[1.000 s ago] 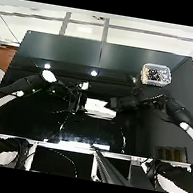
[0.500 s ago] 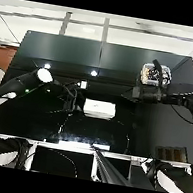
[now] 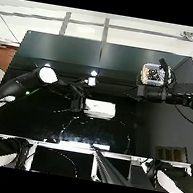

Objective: Fold the box and place the chain.

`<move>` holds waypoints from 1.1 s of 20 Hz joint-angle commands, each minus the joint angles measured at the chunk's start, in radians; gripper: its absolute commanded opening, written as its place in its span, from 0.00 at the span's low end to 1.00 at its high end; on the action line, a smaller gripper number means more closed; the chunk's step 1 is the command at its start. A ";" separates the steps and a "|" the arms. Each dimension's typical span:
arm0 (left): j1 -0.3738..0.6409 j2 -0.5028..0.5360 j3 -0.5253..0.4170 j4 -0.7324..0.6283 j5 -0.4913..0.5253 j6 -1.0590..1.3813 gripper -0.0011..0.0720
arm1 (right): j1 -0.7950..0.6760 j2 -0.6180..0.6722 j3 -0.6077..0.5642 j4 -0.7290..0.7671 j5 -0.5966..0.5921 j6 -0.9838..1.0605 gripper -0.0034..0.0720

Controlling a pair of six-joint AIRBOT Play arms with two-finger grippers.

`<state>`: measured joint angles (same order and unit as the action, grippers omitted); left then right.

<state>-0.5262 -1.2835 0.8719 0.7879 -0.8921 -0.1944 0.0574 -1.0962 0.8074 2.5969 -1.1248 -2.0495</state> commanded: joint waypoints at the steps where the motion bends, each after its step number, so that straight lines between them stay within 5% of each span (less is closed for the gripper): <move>1: -0.061 -0.076 0.052 -0.040 0.040 0.012 0.97 | -0.001 0.000 0.000 -0.003 -0.007 0.001 0.07; 18: -0.122 -0.198 0.056 -0.010 0.050 0.006 0.97 | 0.001 0.000 0.000 -0.014 0.011 0.000 0.07; 19: -0.130 -0.201 0.056 0.016 0.050 -0.001 0.95 | 0.001 0.000 0.000 -0.014 0.010 0.000 0.07; 22: -0.127 -0.195 0.058 0.101 0.036 -0.071 0.55 | 0.000 0.000 0.000 -0.014 0.015 0.000 0.07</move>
<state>-0.6487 -1.4727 0.9291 0.8036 -0.8410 -0.2089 0.0578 -1.0962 0.8074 2.5835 -1.1141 -2.0491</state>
